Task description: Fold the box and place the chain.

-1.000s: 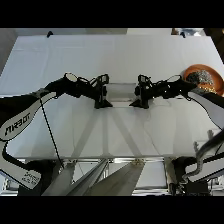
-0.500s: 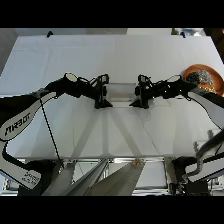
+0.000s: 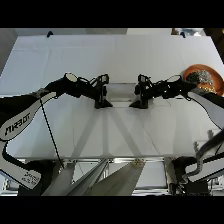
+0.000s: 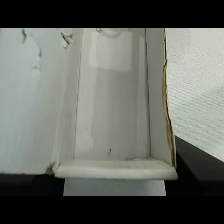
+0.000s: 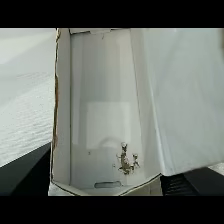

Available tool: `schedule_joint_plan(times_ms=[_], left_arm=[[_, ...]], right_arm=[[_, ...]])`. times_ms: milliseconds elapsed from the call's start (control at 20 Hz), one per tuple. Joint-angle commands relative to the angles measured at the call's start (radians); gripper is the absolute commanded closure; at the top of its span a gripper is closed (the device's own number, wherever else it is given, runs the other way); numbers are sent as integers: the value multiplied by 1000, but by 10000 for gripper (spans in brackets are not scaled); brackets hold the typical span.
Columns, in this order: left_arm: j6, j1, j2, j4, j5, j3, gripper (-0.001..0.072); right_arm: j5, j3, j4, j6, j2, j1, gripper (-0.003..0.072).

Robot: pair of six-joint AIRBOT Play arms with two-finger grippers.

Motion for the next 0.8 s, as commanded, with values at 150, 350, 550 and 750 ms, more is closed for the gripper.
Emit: schedule_joint_plan(times_ms=[150, 350, 550, 750], left_arm=[[0, 0, 0, 0, 0, 0, 451], [0, 0, 0, 0, 0, 0, 451], [0, 0, 0, 0, 0, 0, 451], [0, 0, 0, 0, 0, 0, 451]], right_arm=[[11, 0, -3, 4, 10, 0, -34], [24, 0, -87, 36, 48, -1, -34], [26, 0, -244, 163, 126, -1, -34], [44, 0, -315, 344, 219, -1, -32]])
